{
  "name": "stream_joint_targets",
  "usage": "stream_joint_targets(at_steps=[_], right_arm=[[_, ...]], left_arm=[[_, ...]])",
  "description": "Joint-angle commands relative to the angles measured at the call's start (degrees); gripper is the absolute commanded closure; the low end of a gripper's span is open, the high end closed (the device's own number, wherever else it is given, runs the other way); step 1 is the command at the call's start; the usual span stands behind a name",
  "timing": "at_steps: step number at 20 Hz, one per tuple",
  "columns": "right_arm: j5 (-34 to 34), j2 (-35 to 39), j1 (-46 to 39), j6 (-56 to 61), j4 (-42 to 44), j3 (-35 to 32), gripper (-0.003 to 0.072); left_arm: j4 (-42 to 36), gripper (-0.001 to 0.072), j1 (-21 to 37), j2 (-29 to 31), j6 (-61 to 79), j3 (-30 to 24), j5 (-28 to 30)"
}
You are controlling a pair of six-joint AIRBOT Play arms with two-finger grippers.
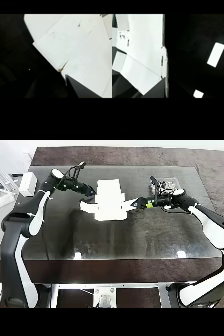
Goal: Fold the box and place the chain.
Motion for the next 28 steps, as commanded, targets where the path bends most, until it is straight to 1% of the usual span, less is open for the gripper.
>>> stream_joint_targets(at_steps=[1, 4, 13, 16, 22, 25, 28], right_arm=[[-0.11, 0.0, 0.0, 0.0, 0.17, 0.04, 0.0684], [-0.11, 0.0, 0.0, 0.0, 0.15, 0.04, 0.0683], [-0.11, 0.0, 0.0, 0.0, 0.17, 0.04, 0.0683], [-0.11, 0.0, 0.0, 0.0, 0.17, 0.04, 0.0683], [-0.15, 0.0, 0.0, 0.0, 0.17, 0.04, 0.0683], [-0.13, 0.0, 0.0, 0.0, 0.17, 0.04, 0.0683], [-0.15, 0.0, 0.0, 0.0, 0.17, 0.04, 0.0683]], left_arm=[[-1.68, 0.0286, -0.17, -1.22, 0.28, 0.44, -2.03], [-5.07, 0.0285, -0.17, -1.2, 2.1, 0.46, -2.14], [-6.47, 0.0286, -0.17, -1.29, 2.14, 0.44, -3.93], [-7.52, 0.0286, -0.17, -2.38, 2.08, 0.44, -5.2], [-8.13, 0.0288, -0.17, -2.54, 2.08, 0.44, -4.9], [-10.25, 0.0289, -0.17, -3.23, 2.08, 0.44, -5.53], [-10.8, 0.0292, -0.17, -3.37, 2.12, 0.44, -5.14]])
